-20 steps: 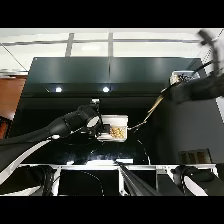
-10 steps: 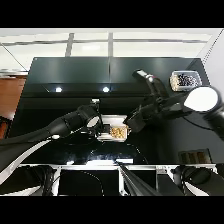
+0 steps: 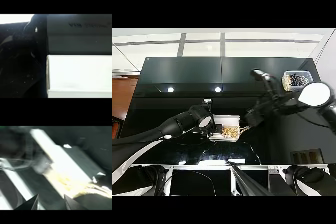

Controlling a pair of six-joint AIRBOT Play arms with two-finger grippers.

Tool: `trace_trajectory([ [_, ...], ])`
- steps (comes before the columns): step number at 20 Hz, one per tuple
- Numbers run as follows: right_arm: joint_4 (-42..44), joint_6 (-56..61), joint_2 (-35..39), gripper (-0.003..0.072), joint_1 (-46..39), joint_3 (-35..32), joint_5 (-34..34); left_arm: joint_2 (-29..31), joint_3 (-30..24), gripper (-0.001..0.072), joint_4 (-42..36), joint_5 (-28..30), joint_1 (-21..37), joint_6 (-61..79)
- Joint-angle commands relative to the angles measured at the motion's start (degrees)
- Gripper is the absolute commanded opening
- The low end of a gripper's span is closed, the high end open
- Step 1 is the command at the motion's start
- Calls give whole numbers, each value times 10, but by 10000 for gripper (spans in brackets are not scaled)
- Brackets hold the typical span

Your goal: Fold the box and place the chain.

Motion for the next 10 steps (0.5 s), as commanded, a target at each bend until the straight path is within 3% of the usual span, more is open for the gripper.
trace_trajectory([
  [1, -71, -51, 35, 379, -103, -35, -5, 0, 0, 32, 0, -4, 0, 0],
  [2, -43, -88, 42, 379, -125, -71, -45, 0, 0, 32, 0, -4, 0, 0],
  [5, 169, -284, 42, 380, -146, -200, -170, 0, 0, 32, 1, -4, 0, 0],
  [6, 205, -339, 42, 384, -137, -230, -203, 0, 0, 32, 0, -4, 0, 0],
  [7, 198, -382, 42, 592, -122, -250, -226, 0, 0, 32, 0, -4, 0, 0],
  [8, 168, -435, 42, 718, -104, -261, -239, 0, 0, 32, 0, -4, 0, 0],
  [10, 104, -549, 41, 717, -66, -272, -254, 0, 0, 32, 0, -4, 0, 0],
])
